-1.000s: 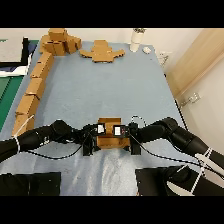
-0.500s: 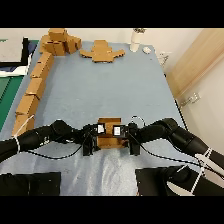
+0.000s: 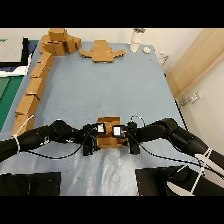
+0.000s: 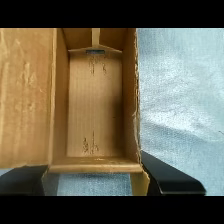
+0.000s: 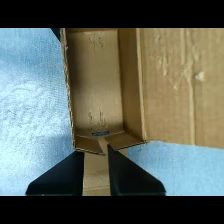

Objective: Fold the box.

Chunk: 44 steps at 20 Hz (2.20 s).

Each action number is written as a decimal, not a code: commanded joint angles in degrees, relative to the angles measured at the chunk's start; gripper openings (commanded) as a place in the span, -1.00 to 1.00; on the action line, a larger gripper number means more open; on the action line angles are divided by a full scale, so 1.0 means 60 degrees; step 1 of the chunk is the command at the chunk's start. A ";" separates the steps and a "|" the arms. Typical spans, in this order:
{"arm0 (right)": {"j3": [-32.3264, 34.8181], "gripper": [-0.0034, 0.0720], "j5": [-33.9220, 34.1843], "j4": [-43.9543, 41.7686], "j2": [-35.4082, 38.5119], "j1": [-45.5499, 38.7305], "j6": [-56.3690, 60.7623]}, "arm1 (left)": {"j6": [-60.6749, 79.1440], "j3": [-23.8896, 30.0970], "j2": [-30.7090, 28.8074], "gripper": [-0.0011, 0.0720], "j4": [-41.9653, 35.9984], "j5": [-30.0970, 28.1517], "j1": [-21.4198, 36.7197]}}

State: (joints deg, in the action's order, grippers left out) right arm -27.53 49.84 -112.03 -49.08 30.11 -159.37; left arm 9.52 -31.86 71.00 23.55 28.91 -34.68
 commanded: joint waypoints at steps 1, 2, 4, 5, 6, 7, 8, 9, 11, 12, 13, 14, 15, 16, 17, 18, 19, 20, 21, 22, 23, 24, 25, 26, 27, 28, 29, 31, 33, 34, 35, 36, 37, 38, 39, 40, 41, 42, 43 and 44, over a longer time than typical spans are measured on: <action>0.0004 -0.32 0.0204 0.0229 -0.0004 0.0000 0.0000 | 0.0018 0.0004 0.0004 0.46 0.0007 0.0015 0.0004; 0.0004 -0.22 0.0291 0.0350 -0.0004 0.0000 0.0087 | 0.0018 0.0004 0.0000 0.46 0.0007 0.0015 0.0004; 0.0004 0.14 0.0317 0.0528 -0.0004 0.0000 0.0313 | 0.0015 0.0004 0.0000 0.46 0.0007 0.0015 0.0004; 0.0004 0.14 0.0306 0.0543 -0.0004 0.0000 0.0313 | 0.0018 0.0004 0.0004 0.46 0.0007 0.0015 0.0004; 0.0004 0.14 0.0255 0.0590 -0.0004 0.0000 0.0313 | 0.0015 0.0004 0.0000 0.46 0.0007 0.0015 0.0004; 0.0004 0.14 0.0157 0.0659 -0.0004 0.0000 0.0313 | 0.0018 0.0004 0.0004 0.46 0.0007 0.0015 0.0004; 0.0004 0.12 0.0073 0.0761 -0.0004 -0.0004 0.0313 | 0.0018 0.0004 0.0000 0.46 0.0007 0.0015 0.0004; 0.0004 0.08 0.0033 0.0900 -0.0004 -0.0004 0.0339 | 0.0015 0.0004 0.0000 0.46 0.0007 0.0015 0.0004; 0.0000 0.02 0.0015 0.0962 -0.0004 0.0000 0.0419 | 0.0018 0.0004 0.0004 0.46 0.0007 0.0015 0.0004; 0.0000 -0.17 0.0018 0.0918 -0.0004 0.0000 0.0419 | 0.0018 0.0004 0.0000 0.46 0.0007 0.0015 0.0004; 0.0000 -0.19 0.0015 0.0834 -0.0004 0.0000 0.0419 | 0.0018 0.0004 0.0004 0.46 0.0007 0.0015 0.0004; 0.0000 -0.19 0.0011 0.0776 -0.0004 0.0000 0.0415 | 0.0018 0.0004 0.0004 0.46 0.0007 0.0015 0.0004; 0.0000 -0.20 -0.0011 0.0758 -0.0004 0.0000 0.0412 | 0.0018 0.0004 0.0000 0.46 0.0007 0.0015 0.0004; 0.0000 -0.20 -0.0040 0.0732 -0.0004 0.0000 0.0412 | 0.0018 0.0004 0.0004 0.46 0.0007 0.0015 0.0004; 0.0000 -0.24 -0.0087 0.0652 -0.0004 0.0000 0.0412 | 0.0015 0.0004 0.0000 0.46 0.0007 0.0015 0.0004; 0.0000 -0.39 -0.0084 0.0506 -0.0004 0.0000 0.0408 | 0.0018 0.0004 0.0000 0.46 0.0007 0.0015 0.0004; 0.0000 -0.39 -0.0084 0.0390 -0.0004 0.0000 0.0408 | 0.0015 0.0004 0.0000 0.46 0.0007 0.0015 0.0004; 0.0000 -0.51 -0.0084 0.0328 -0.0004 0.0000 0.0379 | 0.0018 0.0004 0.0000 0.46 0.0007 0.0015 0.0004; 0.0000 -0.53 -0.0091 0.0251 -0.0004 0.0000 0.0368 | 0.0015 0.0004 0.0000 0.46 0.0007 0.0015 0.0004; 0.0000 -0.53 -0.0091 0.0131 -0.0004 0.0004 0.0313 | 0.0018 0.0004 0.0000 0.46 0.0007 0.0015 0.0004; 0.0000 -0.53 -0.0098 -0.0047 -0.0004 0.0004 0.0189 | 0.0018 0.0004 0.0000 0.46 0.0007 0.0015 0.0004; 0.0004 -0.52 -0.0146 -0.0237 -0.0004 0.0004 0.0025 | 0.0018 0.0004 0.0004 0.46 0.0007 0.0015 0.0004; 0.0007 -0.53 -0.0229 -0.0361 -0.0007 0.0004 -0.0098 | 0.0018 0.0004 0.0000 0.46 0.0007 0.0015 0.0004; 0.0022 -0.53 -0.0295 -0.0492 -0.0044 0.0004 -0.0244 | 0.0018 0.0004 0.0000 0.46 0.0007 0.0015 0.0004; 0.0062 -0.53 -0.0375 -0.0659 -0.0102 0.0004 -0.0372 | 0.0015 0.0004 0.0004 0.46 0.0007 0.0015 0.0004; 0.0109 -0.53 -0.0426 -0.0838 -0.0178 0.0007 -0.0459 | 0.0015 0.0004 0.0000 0.46 0.0007 0.0015 0.0004; 0.0127 -0.52 -0.0521 -0.0914 -0.0262 0.0073 -0.0521 | 0.0015 0.0004 0.0000 0.46 0.0007 0.0015 0.0004; 0.0138 -0.53 -0.0816 -0.0907 -0.0280 0.0339 -0.0521 | 0.0015 0.0004 0.0004 0.46 0.0007 0.0015 0.0004; 0.0138 -0.52 -0.0973 -0.0903 -0.0368 0.0481 -0.0521 | 0.0015 0.0004 0.0000 0.46 0.0007 0.0015 0.0004; 0.0138 -0.52 -0.0958 -0.0907 -0.0484 0.0481 -0.0521 | 0.0018 0.0004 0.0000 0.46 0.0007 0.0015 0.0004; 0.0138 -0.47 -0.0947 -0.0907 -0.0583 0.0481 -0.0517 | 0.0015 0.0004 0.0000 0.46 0.0007 0.0018 0.0004; 0.0138 -0.07 -0.0947 -0.0914 -0.0641 0.0481 -0.0517 | 0.0015 0.0004 0.0000 0.46 0.0007 0.0018 0.0004; 0.0138 0.37 -0.0947 -0.0918 -0.0678 0.0481 -0.0517 | 0.0018 0.0004 0.0000 0.46 0.0007 0.0015 0.0004; 0.0138 0.55 -0.0943 -0.0914 -0.0688 0.0481 -0.0514 | 0.0015 0.0004 0.0000 0.46 0.0007 0.0015 0.0004; 0.0138 0.55 -0.0943 -0.0914 -0.0688 0.0481 -0.0514 | 0.0015 0.0004 0.0000 0.46 0.0007 0.0015 0.0004; 0.0138 0.55 -0.0943 -0.0911 -0.0688 0.0481 -0.0514 | 0.0018 0.0004 0.0000 0.46 0.0007 0.0018 0.0004; 0.0138 0.55 -0.0940 -0.0911 -0.0688 0.0481 -0.0510 | 0.0015 0.0004 0.0000 0.46 0.0007 0.0015 0.0004; 0.0138 0.55 -0.0929 -0.0911 -0.0685 0.0481 -0.0495 | 0.0015 0.0004 0.0000 0.46 0.0007 0.0015 0.0004; 0.0138 0.55 -0.0907 -0.0911 -0.0685 0.0481 -0.0463 | 0.0018 0.0004 0.0000 0.46 0.0007 0.0015 0.0004; 0.0138 0.55 -0.0892 -0.0911 -0.0685 0.0481 -0.0437 | 0.0015 0.0004 0.0000 0.46 0.0007 0.0015 0.0004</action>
State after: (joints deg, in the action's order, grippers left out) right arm -26.72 44.25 -117.40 -53.08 32.93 -162.36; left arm 9.65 -31.86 71.00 23.64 29.04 -34.68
